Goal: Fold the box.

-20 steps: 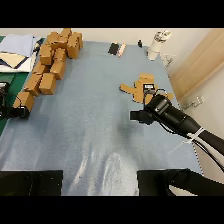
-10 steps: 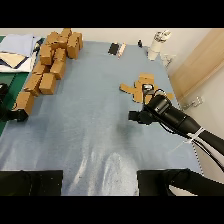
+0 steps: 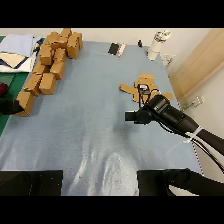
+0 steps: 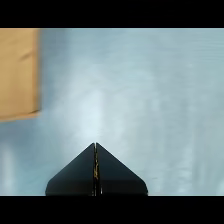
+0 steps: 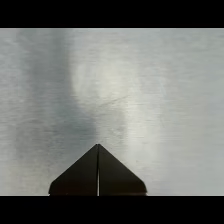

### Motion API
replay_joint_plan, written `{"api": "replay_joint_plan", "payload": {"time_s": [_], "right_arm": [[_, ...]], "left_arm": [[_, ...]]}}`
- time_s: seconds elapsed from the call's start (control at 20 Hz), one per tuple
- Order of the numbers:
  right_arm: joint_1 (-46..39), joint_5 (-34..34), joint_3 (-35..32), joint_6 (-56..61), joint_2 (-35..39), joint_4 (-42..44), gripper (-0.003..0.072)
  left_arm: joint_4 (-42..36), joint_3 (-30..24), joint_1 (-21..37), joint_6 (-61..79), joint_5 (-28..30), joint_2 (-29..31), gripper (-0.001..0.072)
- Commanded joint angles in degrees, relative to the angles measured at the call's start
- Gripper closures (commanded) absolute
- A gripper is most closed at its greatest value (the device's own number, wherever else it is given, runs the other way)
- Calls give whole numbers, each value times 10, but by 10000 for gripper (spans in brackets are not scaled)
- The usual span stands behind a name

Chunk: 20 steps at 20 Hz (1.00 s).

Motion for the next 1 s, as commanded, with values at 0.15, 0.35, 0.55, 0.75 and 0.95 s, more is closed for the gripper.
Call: {"api": "replay_joint_plan", "payload": {"time_s": [0.15, 0.35, 0.55, 0.75, 0.95], "right_arm": [[-58, -5, 108, -155, -87, 137, 684], [-82, -23, 210, -187, -156, 148, 684], [-83, -27, 264, -209, -202, 181, 684], [-83, -28, 266, -208, -201, 185, 684], [-83, -29, 266, -208, -202, 184, 683]], "left_arm": [[56, 103, -343, -202, 41, -31, 697], [84, 140, -497, -264, 87, -131, 697], [55, 144, -558, -273, 126, -213, 697], [55, 144, -563, -273, 146, -224, 696], [55, 144, -563, -273, 145, -224, 696]]}}
